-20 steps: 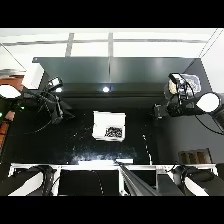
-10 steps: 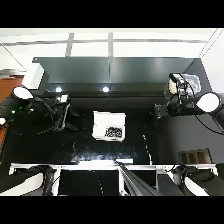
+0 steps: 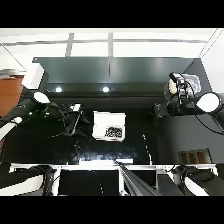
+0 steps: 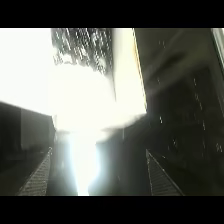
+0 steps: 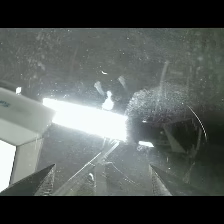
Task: Fold the box and place the chain.
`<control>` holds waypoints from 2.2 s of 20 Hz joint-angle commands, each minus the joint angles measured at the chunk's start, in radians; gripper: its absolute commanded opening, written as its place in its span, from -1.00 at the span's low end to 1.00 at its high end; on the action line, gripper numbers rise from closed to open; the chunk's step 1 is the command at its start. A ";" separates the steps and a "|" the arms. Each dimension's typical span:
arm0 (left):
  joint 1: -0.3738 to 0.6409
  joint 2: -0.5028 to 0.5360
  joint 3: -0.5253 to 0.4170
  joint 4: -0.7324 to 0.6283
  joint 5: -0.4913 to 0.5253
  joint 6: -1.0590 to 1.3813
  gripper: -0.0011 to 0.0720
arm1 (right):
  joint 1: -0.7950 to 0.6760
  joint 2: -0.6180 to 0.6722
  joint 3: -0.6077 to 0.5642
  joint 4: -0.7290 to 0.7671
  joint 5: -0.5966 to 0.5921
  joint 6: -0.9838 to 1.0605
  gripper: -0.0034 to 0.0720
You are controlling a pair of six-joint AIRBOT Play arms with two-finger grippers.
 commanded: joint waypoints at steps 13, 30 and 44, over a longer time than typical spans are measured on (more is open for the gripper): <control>-0.069 -0.041 -0.003 -0.025 0.079 -0.025 0.96 | 0.000 0.000 0.001 0.000 0.001 0.026 0.95; -0.095 -0.041 -0.004 -0.004 0.088 -0.048 0.97 | 0.000 0.000 0.001 0.000 -0.018 0.037 0.95; -0.135 -0.042 -0.007 -0.016 0.140 -0.123 0.98 | 0.000 0.000 0.001 0.000 -0.021 0.037 0.95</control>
